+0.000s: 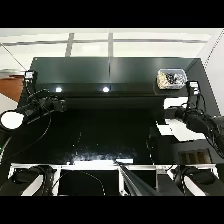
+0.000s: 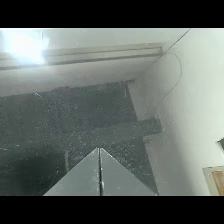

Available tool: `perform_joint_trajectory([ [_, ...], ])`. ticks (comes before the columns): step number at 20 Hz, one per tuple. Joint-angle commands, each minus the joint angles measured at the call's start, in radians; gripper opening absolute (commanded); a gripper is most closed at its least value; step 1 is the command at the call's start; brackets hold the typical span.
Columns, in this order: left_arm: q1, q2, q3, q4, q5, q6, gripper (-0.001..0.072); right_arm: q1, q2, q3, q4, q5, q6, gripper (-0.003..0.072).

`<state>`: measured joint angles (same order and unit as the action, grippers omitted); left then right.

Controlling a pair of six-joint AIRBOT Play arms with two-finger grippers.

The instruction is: Fold the box and place the chain.

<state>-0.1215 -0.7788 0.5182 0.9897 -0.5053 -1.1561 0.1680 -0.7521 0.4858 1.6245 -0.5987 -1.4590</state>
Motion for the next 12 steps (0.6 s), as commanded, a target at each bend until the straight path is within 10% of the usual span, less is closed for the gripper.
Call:
perform_joint_trajectory([
  [1,-0.001,-0.001,0.000,0.000,0.000,0.000,0.0033,0.001,0.001,-0.001,0.000,0.000,0.000,0.0019],
  [12,-0.001,-0.001,0.000,-0.005,0.000,0.000,0.0033,0.001,0.001,-0.001,0.001,0.000,0.000,0.0019],
])
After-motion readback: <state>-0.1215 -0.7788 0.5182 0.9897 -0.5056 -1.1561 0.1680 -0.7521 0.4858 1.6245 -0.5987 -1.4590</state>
